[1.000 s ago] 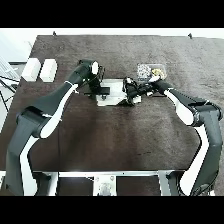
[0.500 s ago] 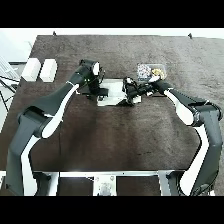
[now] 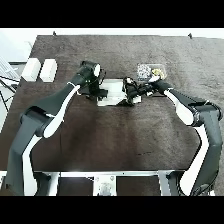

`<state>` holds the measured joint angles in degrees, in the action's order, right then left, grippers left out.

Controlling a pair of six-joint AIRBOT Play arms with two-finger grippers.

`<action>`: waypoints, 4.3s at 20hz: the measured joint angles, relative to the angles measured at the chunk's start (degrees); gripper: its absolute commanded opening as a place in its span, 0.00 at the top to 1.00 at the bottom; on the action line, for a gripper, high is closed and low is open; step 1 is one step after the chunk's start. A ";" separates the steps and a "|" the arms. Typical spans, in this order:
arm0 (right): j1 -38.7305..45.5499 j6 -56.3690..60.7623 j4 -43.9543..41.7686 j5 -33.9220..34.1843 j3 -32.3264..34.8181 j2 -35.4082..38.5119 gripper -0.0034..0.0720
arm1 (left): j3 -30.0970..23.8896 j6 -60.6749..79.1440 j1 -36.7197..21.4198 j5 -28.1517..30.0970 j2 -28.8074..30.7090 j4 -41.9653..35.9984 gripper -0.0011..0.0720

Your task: Fold the box and place the chain.

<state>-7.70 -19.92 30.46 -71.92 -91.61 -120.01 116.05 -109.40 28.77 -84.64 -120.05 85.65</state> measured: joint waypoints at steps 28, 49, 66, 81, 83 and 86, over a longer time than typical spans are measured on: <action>0.07 -0.07 0.09 -0.07 0.00 0.00 0.20 | 2.05 13.55 -1.14 -2.93 4.81 -1.07 0.02; 0.07 -0.07 0.07 -0.09 0.00 0.00 0.20 | -19.15 116.21 -21.22 8.70 4.26 -49.59 0.00; 0.07 -0.07 0.07 -0.09 0.00 0.00 0.20 | -20.41 126.66 -21.24 8.68 2.05 -52.48 0.00; 0.07 -0.07 0.07 -0.13 0.02 0.00 0.20 | -20.55 127.25 -19.23 10.84 -0.26 -54.69 0.00; 0.07 0.09 -0.04 0.20 0.00 0.00 0.20 | -20.55 127.21 -18.47 12.72 -0.66 -55.23 0.00; 0.07 0.09 -0.02 0.17 0.00 0.00 0.20 | -20.57 126.60 -17.38 15.02 -1.42 -55.93 0.00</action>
<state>-7.64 -19.84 30.44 -71.75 -91.61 -120.01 95.48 17.19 11.40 -69.63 -121.47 29.71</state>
